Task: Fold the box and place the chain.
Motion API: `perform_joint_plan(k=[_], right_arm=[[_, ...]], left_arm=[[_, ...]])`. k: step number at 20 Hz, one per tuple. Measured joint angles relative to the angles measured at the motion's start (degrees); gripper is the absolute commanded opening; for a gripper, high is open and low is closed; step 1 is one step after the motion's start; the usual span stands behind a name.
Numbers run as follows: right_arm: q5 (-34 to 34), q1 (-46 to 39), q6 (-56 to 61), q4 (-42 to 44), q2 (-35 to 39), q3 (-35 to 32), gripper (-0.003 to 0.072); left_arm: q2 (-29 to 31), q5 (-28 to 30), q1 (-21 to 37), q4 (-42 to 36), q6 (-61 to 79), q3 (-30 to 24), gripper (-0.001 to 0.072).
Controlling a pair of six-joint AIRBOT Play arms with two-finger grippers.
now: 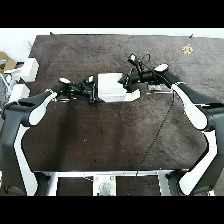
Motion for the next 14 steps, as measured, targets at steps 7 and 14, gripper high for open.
perform_joint_plan(k=[7,14], right_arm=[[-0.42,0.00,-0.70,-3.63,-2.32,0.00,0.0005],[1.01,-0.09,-2.86,-6.14,-0.37,-0.07,0.0005]], left_arm=[[0.00,-0.02,0.00,-0.02,-0.02,0.00,0.0222],[0.00,-0.13,-0.02,0.07,0.15,0.00,0.0222]])
